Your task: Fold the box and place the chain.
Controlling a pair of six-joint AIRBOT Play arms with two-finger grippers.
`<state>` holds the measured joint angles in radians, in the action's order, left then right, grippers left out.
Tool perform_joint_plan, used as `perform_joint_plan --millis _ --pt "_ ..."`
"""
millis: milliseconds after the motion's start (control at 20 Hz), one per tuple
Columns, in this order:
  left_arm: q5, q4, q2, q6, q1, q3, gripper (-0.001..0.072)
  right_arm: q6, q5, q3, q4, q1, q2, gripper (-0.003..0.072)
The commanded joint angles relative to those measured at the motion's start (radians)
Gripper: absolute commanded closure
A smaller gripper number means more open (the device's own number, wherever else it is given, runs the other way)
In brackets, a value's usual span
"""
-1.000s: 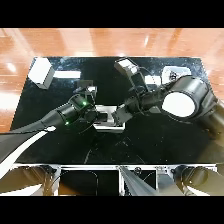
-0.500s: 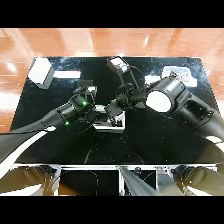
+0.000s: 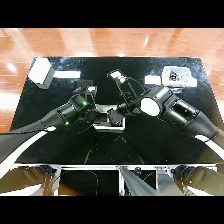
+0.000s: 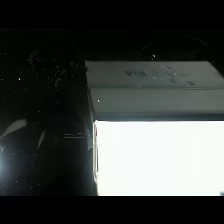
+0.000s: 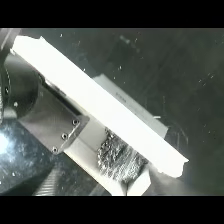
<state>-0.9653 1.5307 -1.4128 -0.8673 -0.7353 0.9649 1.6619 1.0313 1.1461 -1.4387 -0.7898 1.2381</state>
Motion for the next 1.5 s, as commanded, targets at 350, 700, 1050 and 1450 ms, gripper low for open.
perform_joint_plan --millis 350,700,1050,1450 --pt "0.003 0.000 0.000 0.000 0.000 0.000 0.0689 -0.017 0.414 0.024 -0.161 0.209 -0.239 0.0010" --pt "-0.019 0.016 0.000 0.000 0.000 0.030 0.0161 -0.015 0.455 -0.228 -0.044 0.359 -0.402 0.0010" --pt "-0.270 0.030 0.068 -0.122 0.000 0.135 0.0116 -0.016 0.406 -0.257 0.056 0.359 -0.402 0.0009" --pt "-0.536 0.011 0.468 -0.367 0.043 -0.055 0.0117 0.060 0.382 -0.257 0.047 0.354 -0.402 0.0009"
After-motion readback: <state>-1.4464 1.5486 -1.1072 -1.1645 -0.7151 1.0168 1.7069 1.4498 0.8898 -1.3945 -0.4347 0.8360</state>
